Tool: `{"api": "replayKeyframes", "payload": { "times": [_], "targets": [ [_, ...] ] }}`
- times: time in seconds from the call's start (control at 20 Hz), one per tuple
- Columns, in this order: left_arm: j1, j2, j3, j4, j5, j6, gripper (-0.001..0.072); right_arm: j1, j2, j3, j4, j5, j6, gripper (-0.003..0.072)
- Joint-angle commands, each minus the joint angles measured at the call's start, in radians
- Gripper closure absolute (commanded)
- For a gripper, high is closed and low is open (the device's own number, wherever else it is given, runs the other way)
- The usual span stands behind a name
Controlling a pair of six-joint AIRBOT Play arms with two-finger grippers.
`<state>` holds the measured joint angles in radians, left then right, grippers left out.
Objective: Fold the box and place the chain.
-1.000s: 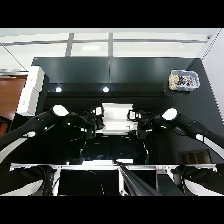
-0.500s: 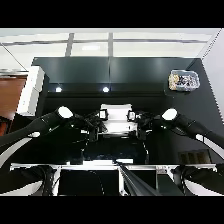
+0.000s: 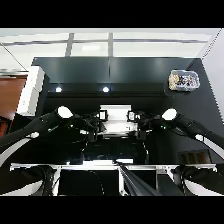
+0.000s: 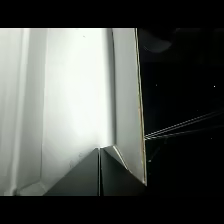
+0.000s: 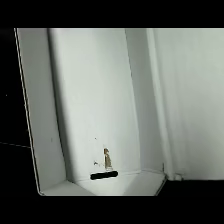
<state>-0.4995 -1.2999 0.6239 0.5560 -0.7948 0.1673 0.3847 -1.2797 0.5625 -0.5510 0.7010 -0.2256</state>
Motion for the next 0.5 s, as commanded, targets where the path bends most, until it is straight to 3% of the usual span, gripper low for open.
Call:
{"api": "replayKeyframes", "payload": {
  "times": [0.0,0.2,0.45],
  "targets": [
    [0.059,0.085,0.001,0.059,-0.031,-0.103,0.0680,0.000,0.000,0.001,-0.001,0.002,-0.001,0.0205],
    [0.215,0.221,0.001,0.145,-0.180,-0.214,0.0681,0.000,0.000,0.001,-0.001,0.002,-0.001,0.0205],
    [0.349,0.245,0.000,0.199,-0.221,-0.291,0.0682,0.000,0.000,0.001,-0.001,0.002,-0.001,0.0205]
  ]
}}
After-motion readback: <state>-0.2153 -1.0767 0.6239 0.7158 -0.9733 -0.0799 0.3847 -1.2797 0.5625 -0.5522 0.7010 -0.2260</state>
